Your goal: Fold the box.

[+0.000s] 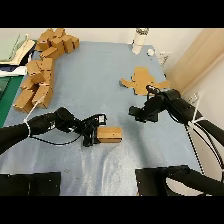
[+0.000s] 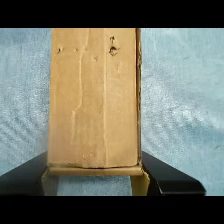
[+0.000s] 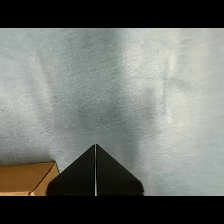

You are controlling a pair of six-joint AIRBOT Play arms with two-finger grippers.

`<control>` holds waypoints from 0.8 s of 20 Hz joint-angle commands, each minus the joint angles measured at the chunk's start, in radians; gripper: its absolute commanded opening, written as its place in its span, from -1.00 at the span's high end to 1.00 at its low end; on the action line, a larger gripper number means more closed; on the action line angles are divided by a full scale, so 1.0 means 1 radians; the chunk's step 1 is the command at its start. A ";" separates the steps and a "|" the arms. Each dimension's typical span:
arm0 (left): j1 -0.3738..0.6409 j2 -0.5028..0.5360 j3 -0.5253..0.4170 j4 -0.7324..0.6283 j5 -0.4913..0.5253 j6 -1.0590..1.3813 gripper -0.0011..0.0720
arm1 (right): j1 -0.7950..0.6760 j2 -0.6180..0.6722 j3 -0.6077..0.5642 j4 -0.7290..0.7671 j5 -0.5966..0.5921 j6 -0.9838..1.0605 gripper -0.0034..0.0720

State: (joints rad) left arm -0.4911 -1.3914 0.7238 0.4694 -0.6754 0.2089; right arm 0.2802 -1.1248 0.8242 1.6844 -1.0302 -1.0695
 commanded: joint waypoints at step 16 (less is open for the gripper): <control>0.277 0.402 0.000 0.813 -0.108 -1.154 -0.47 | -0.004 -0.042 0.014 -0.065 0.024 -0.042 0.90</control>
